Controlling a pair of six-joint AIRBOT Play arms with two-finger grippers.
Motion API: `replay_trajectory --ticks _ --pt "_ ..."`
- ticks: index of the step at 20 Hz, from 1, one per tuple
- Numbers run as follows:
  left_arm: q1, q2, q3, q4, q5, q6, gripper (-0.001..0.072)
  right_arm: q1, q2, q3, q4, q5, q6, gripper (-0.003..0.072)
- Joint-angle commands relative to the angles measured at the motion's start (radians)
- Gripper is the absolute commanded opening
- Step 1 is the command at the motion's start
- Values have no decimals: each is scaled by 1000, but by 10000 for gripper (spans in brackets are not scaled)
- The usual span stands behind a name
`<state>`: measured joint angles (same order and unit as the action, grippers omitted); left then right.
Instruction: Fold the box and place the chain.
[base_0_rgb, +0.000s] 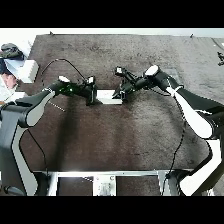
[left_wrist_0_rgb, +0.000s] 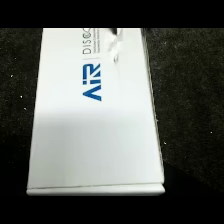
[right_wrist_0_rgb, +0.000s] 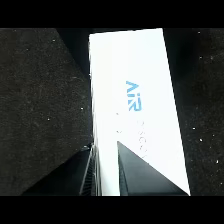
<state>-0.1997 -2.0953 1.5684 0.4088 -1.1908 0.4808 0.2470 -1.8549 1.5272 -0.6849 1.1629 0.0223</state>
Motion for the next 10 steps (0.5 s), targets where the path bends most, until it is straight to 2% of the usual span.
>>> replay_trajectory --ticks 1,4,6,10 --pt "1 0 0 -1 4 -2 264 -27 10 2 153 20 0 161" --pt "1 0 0 -1 4 -2 263 -41 19 2 226 27 13 159" --pt "1 0 0 -1 4 -2 263 -40 18 -3 217 28 84 11" --pt "1 0 0 -1 4 -2 263 -41 16 -57 136 22 131 11"
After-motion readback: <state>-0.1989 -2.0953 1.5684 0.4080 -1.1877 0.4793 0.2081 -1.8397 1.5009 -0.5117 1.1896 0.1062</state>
